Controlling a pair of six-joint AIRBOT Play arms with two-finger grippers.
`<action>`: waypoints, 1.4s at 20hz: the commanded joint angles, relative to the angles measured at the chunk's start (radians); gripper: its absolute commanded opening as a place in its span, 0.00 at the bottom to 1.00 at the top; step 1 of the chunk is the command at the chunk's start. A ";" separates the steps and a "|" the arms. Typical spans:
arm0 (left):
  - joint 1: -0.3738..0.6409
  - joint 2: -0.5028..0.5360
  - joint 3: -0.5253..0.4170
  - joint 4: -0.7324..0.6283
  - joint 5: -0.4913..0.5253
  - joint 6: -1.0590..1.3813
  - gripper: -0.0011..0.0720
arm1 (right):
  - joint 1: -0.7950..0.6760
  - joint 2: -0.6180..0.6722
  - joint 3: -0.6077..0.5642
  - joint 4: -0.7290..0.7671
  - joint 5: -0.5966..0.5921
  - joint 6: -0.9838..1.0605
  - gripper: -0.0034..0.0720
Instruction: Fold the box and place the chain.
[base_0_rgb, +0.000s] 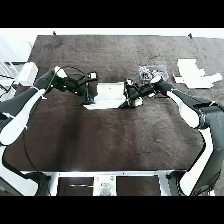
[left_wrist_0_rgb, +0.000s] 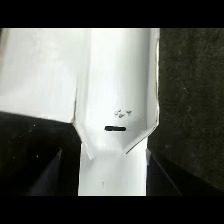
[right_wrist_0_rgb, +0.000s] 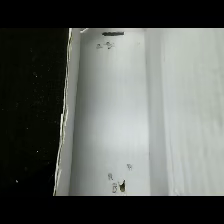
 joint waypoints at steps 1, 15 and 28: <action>-0.024 -0.005 0.000 0.034 0.035 0.026 0.87 | 0.001 0.000 0.000 0.000 0.000 0.000 0.72; -0.046 -0.048 -0.001 0.057 0.054 0.015 0.74 | 0.001 0.000 0.000 0.000 0.000 0.000 0.72; -0.046 -0.073 -0.002 -0.118 0.040 0.129 0.30 | 0.001 0.000 0.000 0.000 0.000 0.000 0.72</action>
